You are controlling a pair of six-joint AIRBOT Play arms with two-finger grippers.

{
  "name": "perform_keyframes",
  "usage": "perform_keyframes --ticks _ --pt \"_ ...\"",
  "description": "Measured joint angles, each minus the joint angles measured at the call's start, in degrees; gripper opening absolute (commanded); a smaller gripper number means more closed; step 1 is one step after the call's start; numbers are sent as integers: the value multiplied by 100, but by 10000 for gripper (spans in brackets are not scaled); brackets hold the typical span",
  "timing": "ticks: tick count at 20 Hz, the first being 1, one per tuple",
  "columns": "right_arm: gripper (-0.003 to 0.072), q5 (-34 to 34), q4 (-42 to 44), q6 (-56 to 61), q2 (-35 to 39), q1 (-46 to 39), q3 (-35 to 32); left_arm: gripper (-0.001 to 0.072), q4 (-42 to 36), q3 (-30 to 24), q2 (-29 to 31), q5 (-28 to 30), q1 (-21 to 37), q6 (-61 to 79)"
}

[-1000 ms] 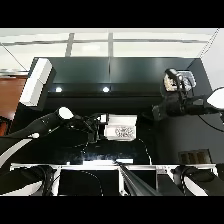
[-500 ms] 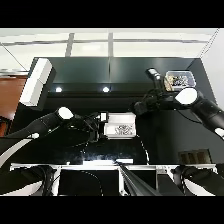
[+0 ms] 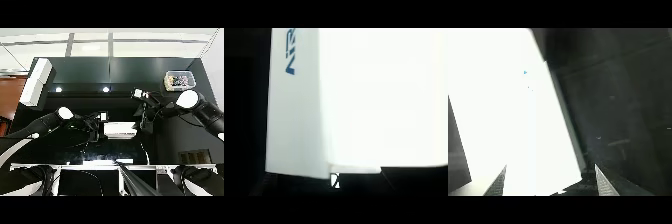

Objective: Fold the box and place the chain.

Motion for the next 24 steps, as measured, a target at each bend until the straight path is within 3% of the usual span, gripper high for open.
perform_keyframes --ticks 14,16,24 --pt "630 -525 24 -791 42 186 -400 444 -2 0 0 -37 -2 2" --pt "429 -557 15 -813 39 195 -404 444 -2 0 0 -39 -2 2" --pt "429 -597 103 -634 37 205 -404 445 -4 0 0 -37 -2 4"
